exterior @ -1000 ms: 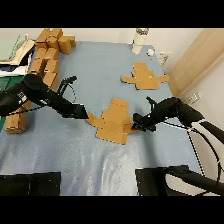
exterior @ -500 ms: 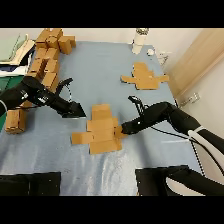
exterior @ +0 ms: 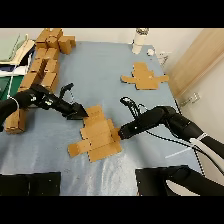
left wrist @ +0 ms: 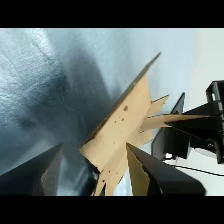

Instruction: Fold the box.

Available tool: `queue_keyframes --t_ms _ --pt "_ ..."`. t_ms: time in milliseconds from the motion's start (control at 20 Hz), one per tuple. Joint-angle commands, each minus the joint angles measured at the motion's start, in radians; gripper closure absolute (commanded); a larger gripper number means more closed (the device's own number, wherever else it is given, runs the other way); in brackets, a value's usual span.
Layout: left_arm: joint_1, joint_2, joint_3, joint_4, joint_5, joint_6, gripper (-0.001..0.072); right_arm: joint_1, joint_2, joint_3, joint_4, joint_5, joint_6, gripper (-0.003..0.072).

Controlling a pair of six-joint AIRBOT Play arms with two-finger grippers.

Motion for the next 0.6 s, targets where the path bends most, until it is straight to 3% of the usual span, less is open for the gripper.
queue_keyframes --t_ms 0,350,550 --pt "-0.002 -0.048 0.001 -0.010 0.010 0.016 0.0093 0.010 0.003 0.000 -0.011 0.000 0.000 0.0682" --pt "-0.051 -0.089 0.000 -0.175 -0.120 0.202 0.0096 0.010 0.003 0.000 -0.052 0.001 0.010 0.0682" --pt "-0.072 -0.089 0.000 -0.185 -0.155 0.254 0.0124 0.010 -0.001 0.000 -0.054 0.002 0.010 0.0682"
